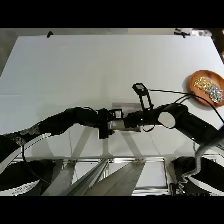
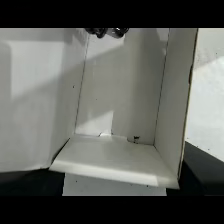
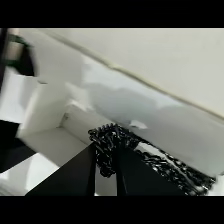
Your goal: Fold the box and place the chain.
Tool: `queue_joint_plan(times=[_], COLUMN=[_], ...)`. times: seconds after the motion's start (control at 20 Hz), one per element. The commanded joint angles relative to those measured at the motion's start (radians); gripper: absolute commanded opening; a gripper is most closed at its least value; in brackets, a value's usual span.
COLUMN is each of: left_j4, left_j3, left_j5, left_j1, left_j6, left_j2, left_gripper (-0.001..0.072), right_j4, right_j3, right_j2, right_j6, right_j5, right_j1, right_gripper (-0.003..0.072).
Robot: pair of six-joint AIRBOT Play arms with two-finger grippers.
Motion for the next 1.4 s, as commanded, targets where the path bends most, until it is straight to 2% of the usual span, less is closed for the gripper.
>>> queue_joint_plan(times=[0.0, 0.05, 0.15, 0.35, 0.5, 0.8, 0.95, 1.0, 1.05, 1.1, 1.25, 1.35], left_j4=[-0.001, -0.001, -0.001, -0.001, -0.001, -0.001, -0.001, -0.001, -0.001, -0.001, -0.001, -0.001], left_j3=[0.0, 0.0, 0.0, 0.0, 0.0, 0.0, 0.0, 0.0, 0.0, 0.0, 0.0, 0.0], left_j5=[0.0, 0.0, 0.0, 0.0, 0.0, 0.0, 0.0, 0.0, 0.0, 0.0, 0.0, 0.0], left_j1=[0.0, 0.0, 0.0, 0.0, 0.0, 0.0, 0.0, 0.0, 0.0, 0.0, 0.0, 0.0], left_j6=[-0.004, -0.004, -0.004, -0.004, -0.004, -0.004, -0.004, -0.004, -0.004, -0.004, -0.004, -0.004], left_j2=[0.0, 0.0, 0.0, 0.0, 0.0, 0.0, 0.0, 0.0, 0.0, 0.0, 0.0, 0.0], left_gripper=[0.0138, 0.0138, 0.0138, 0.0138, 0.0138, 0.0138, 0.0138, 0.0138, 0.0138, 0.0138, 0.0138, 0.0138], right_j4=[-0.001, -0.003, -0.003, -0.003, -0.023, -0.224, -0.415, -0.475, -0.517, -0.531, -0.525, -0.523], right_j3=[0.0, 0.0, 0.0, 0.0, 0.0, 0.0, 0.0, 0.0, 0.0, 0.0, 0.0, 0.0], right_j2=[-0.046, -0.046, -0.045, -0.017, 0.07, 0.266, 0.275, 0.264, 0.249, 0.229, 0.135, 0.052], right_j6=[-0.002, -0.002, -0.002, -0.002, -0.002, -0.001, -0.002, -0.002, -0.002, -0.002, -0.006, -0.066], right_j5=[-0.023, -0.035, -0.036, -0.02, 0.013, 0.268, 0.39, 0.399, 0.388, 0.362, 0.294, 0.285], right_j1=[0.042, 0.047, 0.047, 0.047, 0.032, -0.158, -0.319, -0.38, -0.448, -0.517, -0.656, -0.669], right_gripper=[0.0018, 0.0059, 0.0229, 0.0229, 0.0228, 0.0229, 0.0236, 0.0295, 0.0417, 0.0487, 0.0484, 0.0486])
